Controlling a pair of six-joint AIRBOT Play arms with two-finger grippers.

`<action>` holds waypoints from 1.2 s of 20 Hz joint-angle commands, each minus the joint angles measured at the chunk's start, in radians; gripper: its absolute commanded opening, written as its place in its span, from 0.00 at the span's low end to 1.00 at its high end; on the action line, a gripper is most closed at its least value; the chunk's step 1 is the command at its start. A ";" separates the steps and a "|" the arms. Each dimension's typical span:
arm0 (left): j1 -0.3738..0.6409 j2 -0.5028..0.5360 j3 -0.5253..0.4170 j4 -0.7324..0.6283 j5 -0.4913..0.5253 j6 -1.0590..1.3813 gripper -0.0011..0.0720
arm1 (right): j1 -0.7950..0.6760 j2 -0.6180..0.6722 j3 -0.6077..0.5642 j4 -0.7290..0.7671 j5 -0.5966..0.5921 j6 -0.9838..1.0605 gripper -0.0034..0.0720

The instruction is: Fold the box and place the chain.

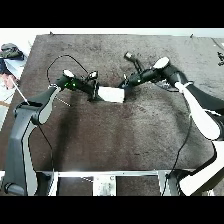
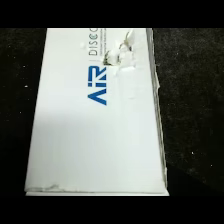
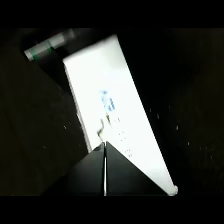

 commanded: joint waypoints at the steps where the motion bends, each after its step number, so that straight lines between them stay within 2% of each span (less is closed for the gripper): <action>1: 0.001 0.000 0.000 0.002 0.001 0.005 0.64 | -0.023 0.113 0.002 0.108 -0.014 0.036 0.06; 3: 0.001 0.000 0.000 0.002 0.000 0.005 0.64 | -0.034 0.207 -0.015 0.112 -0.016 0.116 0.06; 6: 0.001 0.000 0.000 0.001 0.000 0.005 0.64 | -0.035 0.406 -0.139 0.104 -0.103 0.167 0.06; 8: 0.001 0.000 0.000 0.001 0.001 0.005 0.64 | -0.035 0.571 -0.286 0.090 -0.243 0.167 0.06; 13: 0.001 0.000 0.000 0.001 0.002 0.005 0.64 | -0.035 1.019 -0.756 -0.031 -0.698 0.167 0.06; 16: 0.001 0.000 0.000 0.001 0.002 0.005 0.64 | -0.035 1.233 -1.003 -0.063 -0.867 0.167 0.06; 20: 0.001 0.000 0.000 -0.003 0.003 0.005 0.64 | -0.035 1.407 -1.237 -0.072 -0.995 0.167 0.06; 22: 0.001 0.000 0.000 -0.003 0.002 0.005 0.64 | -0.035 1.452 -1.296 -0.072 -1.027 0.167 0.06; 24: 0.001 0.000 0.000 -0.002 0.003 0.005 0.64 | -0.035 1.456 -1.305 -0.072 -1.038 0.167 0.06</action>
